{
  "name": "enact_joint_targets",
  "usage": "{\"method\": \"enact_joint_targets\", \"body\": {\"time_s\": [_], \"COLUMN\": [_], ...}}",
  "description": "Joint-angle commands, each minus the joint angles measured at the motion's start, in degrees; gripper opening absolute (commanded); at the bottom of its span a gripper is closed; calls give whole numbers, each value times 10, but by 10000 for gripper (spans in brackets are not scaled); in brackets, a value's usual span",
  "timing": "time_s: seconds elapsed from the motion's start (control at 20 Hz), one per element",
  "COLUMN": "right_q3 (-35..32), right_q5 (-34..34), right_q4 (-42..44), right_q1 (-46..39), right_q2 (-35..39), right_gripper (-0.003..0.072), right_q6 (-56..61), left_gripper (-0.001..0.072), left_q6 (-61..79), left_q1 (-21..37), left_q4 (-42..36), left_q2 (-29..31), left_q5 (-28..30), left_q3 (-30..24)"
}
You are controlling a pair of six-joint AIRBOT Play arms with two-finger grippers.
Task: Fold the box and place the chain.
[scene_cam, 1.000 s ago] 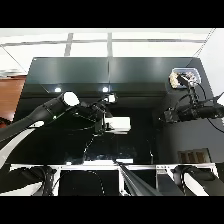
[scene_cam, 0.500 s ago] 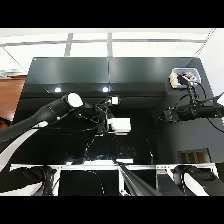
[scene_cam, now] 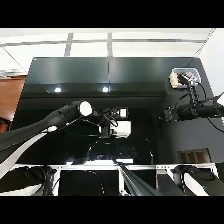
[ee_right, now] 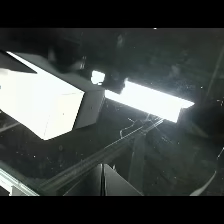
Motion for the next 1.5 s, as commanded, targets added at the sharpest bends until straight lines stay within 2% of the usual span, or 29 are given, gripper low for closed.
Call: {"method": "enact_joint_targets", "body": {"time_s": [0.0, 0.05, 0.1, 0.2, 0.3, 0.5, 0.65, 0.8, 0.95, 1.05, 1.15, 1.2, 1.25, 1.45], "right_q3": [0, 0, 0, 0, 0, 0, 0, 0, 0, 0, 0, 0, 0, 0], "right_q5": [-5, -5, -7, -18, -32, -45, -58, -101, -126, -139, -144, -142, -142, -146], "right_q4": [0, 0, 0, 0, 1, 5, 12, 18, 18, 18, 18, 17, 17, 12], "right_q1": [0, 0, 0, 0, 0, 0, 0, 3, 3, 7, 10, 10, 10, 10], "right_q2": [0, 0, 0, 0, 0, 0, 0, 0, 0, 0, 0, 0, 0, 0], "right_gripper": [11, 12, 11, 12, 11, 11, 12, 11, 11, 12, 11, 11, 11, 12], "right_q6": [3, 3, 3, 7, 17, 17, 29, 32, 40, 40, 43, 44, 44, 44], "left_gripper": [300, 269, 269, 269, 269, 269, 269, 269, 270, 273, 302, 395, 702, 710], "left_q6": [-53, -88, -125, -211, -268, -389, -425, -435, -473, -479, -480, -480, -484, -575], "left_q1": [16, 40, 71, 163, 268, 485, 571, 606, 610, 602, 596, 594, 593, 591], "left_q4": [66, 94, 121, 171, 180, 180, 179, 181, 178, 175, 198, 204, 208, 216], "left_q2": [13, 23, 29, 30, 19, -59, -136, -235, -330, -376, -397, -396, -390, -321], "left_q5": [10, 10, 10, 11, 18, 9, 3, -38, -84, -114, -124, -125, -127, -151], "left_q3": [12, 22, 33, 67, 101, 216, 322, 448, 565, 617, 641, 642, 643, 672]}}
